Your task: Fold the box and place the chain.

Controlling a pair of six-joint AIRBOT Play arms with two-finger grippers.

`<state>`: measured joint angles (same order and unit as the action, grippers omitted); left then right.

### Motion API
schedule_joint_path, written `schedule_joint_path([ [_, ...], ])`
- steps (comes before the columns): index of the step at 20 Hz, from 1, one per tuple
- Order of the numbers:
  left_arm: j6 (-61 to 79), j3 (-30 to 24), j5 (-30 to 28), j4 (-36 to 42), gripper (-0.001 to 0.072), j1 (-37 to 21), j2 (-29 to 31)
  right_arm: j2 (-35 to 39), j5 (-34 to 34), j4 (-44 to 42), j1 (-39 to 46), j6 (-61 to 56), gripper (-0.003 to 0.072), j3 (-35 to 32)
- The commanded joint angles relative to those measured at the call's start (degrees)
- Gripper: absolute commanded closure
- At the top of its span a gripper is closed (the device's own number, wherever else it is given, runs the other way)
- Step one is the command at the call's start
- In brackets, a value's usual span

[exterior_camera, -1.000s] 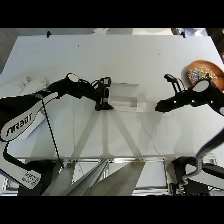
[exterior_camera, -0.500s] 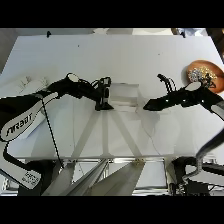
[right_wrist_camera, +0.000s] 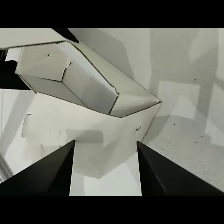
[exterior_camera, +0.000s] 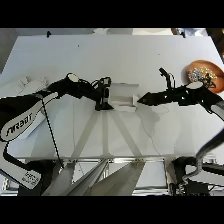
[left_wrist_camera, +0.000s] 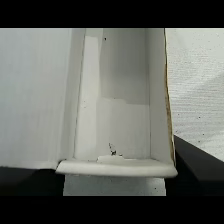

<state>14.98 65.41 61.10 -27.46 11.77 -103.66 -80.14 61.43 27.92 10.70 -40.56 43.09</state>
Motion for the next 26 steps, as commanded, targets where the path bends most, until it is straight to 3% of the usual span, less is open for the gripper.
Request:
schedule_joint_path([
  [1, 0.0, 0.0, -0.02, -0.02, 0.0431, -0.07, 0.0, -0.04, -1.44, -0.96, -0.48, 0.61, 0.0195, 0.0],
  [6, 0.0, 0.0, -0.02, -0.02, 0.0431, -0.07, 0.0, -0.07, -6.08, -0.74, -4.74, 0.96, 0.0141, 0.0],
  [26, 0.0, 0.0, -0.02, -0.02, 0.0431, -0.07, 0.0, -4.63, -16.04, -0.94, -10.38, 2.01, 0.0164, 0.0],
])
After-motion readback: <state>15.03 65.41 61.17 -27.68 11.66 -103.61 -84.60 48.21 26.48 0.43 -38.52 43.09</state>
